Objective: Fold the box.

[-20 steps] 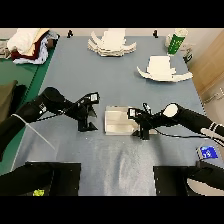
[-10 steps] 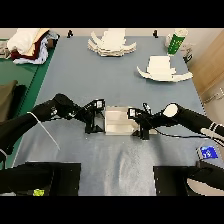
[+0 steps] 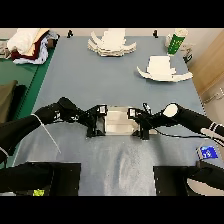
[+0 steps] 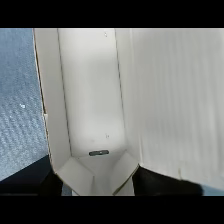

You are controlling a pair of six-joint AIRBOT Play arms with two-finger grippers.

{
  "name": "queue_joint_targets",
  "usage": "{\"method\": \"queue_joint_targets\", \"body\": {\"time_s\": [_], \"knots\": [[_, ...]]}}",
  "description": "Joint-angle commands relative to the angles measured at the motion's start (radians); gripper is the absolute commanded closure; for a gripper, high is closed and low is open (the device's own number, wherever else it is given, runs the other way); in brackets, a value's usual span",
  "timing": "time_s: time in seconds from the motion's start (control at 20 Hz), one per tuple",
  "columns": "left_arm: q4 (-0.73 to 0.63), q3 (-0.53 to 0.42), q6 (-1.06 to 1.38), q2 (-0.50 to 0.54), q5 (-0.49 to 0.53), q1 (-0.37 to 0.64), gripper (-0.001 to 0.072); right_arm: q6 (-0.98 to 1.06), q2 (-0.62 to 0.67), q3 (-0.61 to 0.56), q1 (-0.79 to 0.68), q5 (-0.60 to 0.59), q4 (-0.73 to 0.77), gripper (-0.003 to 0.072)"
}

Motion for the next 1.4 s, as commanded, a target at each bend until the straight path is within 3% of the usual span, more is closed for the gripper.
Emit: {"method": "queue_joint_targets", "body": {"time_s": [0.0, 0.6, 0.7, 1.0, 1.25, 1.3, 1.35], "knots": [[-0.014, -0.006, -0.009, -0.013, 0.069, -0.042, -0.0005, 0.000, 0.000, 0.000, 0.000, 0.000, 0.000, 0.0159], [-0.013, -0.006, -0.011, -0.026, 0.134, -0.072, -0.0002, 0.000, 0.000, 0.000, 0.000, 0.000, 0.000, 0.0160], [-0.013, -0.006, -0.011, -0.026, 0.131, -0.072, 0.0103, 0.000, 0.000, 0.000, 0.000, 0.000, 0.000, 0.0160], [-0.013, -0.006, -0.011, -0.026, 0.124, -0.072, 0.0106, 0.000, 0.000, 0.000, 0.000, 0.000, 0.000, 0.0160], [-0.010, -0.006, -0.004, -0.025, 0.072, -0.072, 0.0094, 0.000, 0.000, 0.000, 0.000, 0.000, 0.000, 0.0160], [-0.010, -0.006, -0.004, -0.025, 0.077, -0.072, 0.0008, 0.000, 0.000, 0.000, 0.000, 0.000, 0.000, 0.0160], [-0.013, -0.005, -0.004, -0.025, 0.087, -0.072, -0.0011, 0.000, 0.000, 0.000, 0.000, 0.000, 0.000, 0.0159]]}}
